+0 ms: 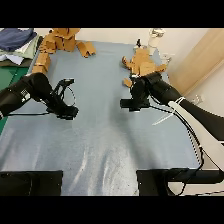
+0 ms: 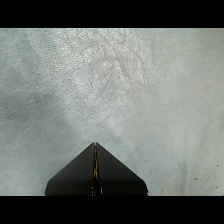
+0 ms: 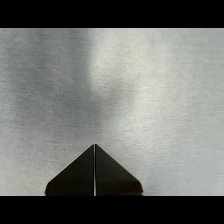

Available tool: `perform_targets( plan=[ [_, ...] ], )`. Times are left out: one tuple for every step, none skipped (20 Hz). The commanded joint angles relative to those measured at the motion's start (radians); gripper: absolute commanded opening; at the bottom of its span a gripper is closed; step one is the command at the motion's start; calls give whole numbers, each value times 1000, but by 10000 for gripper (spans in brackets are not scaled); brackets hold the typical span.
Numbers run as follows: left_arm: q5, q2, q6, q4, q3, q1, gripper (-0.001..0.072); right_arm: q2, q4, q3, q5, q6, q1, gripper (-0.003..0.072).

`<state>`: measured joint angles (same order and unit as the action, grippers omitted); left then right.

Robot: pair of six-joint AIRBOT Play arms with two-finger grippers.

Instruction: Fold the box.

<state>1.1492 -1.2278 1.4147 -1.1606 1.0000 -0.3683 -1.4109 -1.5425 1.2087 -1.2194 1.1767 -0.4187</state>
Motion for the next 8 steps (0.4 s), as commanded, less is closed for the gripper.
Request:
perform_targets(
  plan=[
    [-35,7,38,2,-25,-35,11,-13,-9,16,-20,7,1,3],
    [-32,7,40,2,-24,-36,11,-13,-9,16,-20,7,1,3],
    [-35,7,40,2,-24,-36,11,-13,-9,16,-20,7,1,3],
    [-39,7,40,2,-24,-36,11,-13,-9,16,-20,7,1,3],
    [-41,7,40,2,-24,-36,11,-13,-9,16,-20,7,1,3],
    [-40,7,40,2,-24,-36,11,-13,-9,16,-20,7,1,3],
    [-40,7,40,2,-24,-37,11,-13,-9,16,-21,7,1,3],
    [-40,7,40,2,-24,-37,11,-13,-9,16,-20,7,1,3]
  ],
)
